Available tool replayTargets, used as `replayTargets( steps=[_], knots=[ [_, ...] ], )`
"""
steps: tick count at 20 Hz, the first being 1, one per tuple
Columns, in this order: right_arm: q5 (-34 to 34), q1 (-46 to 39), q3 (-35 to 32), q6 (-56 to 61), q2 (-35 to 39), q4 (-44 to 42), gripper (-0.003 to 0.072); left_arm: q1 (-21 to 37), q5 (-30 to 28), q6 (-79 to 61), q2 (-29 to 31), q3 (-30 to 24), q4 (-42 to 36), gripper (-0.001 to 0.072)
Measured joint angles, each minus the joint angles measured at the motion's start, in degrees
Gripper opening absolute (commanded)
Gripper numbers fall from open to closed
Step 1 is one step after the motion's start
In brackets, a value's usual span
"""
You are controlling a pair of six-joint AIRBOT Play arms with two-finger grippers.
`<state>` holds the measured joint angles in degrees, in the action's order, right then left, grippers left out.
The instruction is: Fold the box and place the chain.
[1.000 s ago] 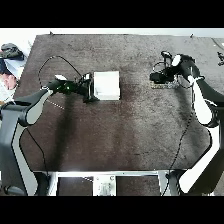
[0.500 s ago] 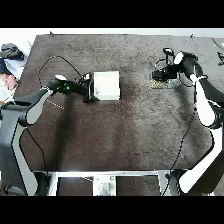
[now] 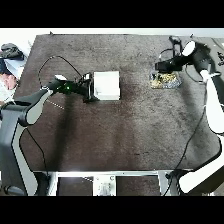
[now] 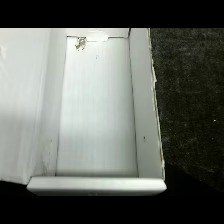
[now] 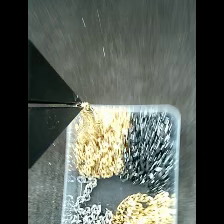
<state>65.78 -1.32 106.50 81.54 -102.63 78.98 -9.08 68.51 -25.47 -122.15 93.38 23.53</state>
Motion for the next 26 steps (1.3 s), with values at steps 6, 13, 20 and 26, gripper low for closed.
replayTargets(
  steps=[6,13,20,26],
  knots=[
    [2.2,3.2,0.0,-4.0,13.7,-1.7,0.0007,0.0,0.0,0.0,0.0,0.0,0.0,0.0536],
    [-3.1,11.1,0.0,-7.5,25.9,-2.1,0.0007,0.0,0.0,0.0,0.0,0.0,0.0,0.0536],
    [-8.6,20.8,0.0,-8.3,26.9,-2.2,0.0007,0.0,0.0,0.0,0.0,0.0,0.0,0.0536],
    [-10.1,26.4,0.0,-8.0,22.6,-2.5,0.0007,0.0,0.0,0.0,0.0,0.0,0.0,0.0536]
  ],
)
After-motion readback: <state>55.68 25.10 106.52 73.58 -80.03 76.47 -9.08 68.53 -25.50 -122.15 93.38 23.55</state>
